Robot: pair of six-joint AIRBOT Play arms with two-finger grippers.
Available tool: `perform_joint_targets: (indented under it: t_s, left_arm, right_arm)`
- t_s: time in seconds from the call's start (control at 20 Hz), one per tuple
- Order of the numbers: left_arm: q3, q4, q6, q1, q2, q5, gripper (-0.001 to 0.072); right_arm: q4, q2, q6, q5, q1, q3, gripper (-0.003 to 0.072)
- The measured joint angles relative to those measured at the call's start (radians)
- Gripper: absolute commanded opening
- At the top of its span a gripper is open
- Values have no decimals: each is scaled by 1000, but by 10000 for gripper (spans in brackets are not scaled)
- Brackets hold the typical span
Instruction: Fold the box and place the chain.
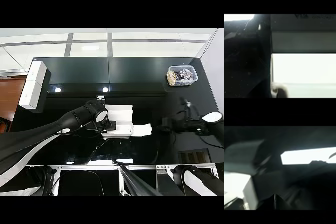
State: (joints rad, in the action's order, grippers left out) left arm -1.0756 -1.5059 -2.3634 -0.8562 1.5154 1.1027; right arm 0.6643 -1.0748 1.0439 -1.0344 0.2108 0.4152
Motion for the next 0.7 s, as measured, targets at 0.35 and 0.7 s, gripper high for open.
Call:
perform_joint_targets:
  t_s: [0.35, 0.7]
  left_arm:
    - [0, 0, 0, 2, 0, 1, 30]
    - [0, 0, 0, 2, 0, 1, 30]
  right_arm:
    - [-205, -128, -161, -40, -160, -25, 29]
    - [-221, -143, -211, -182, -204, 51, 438]
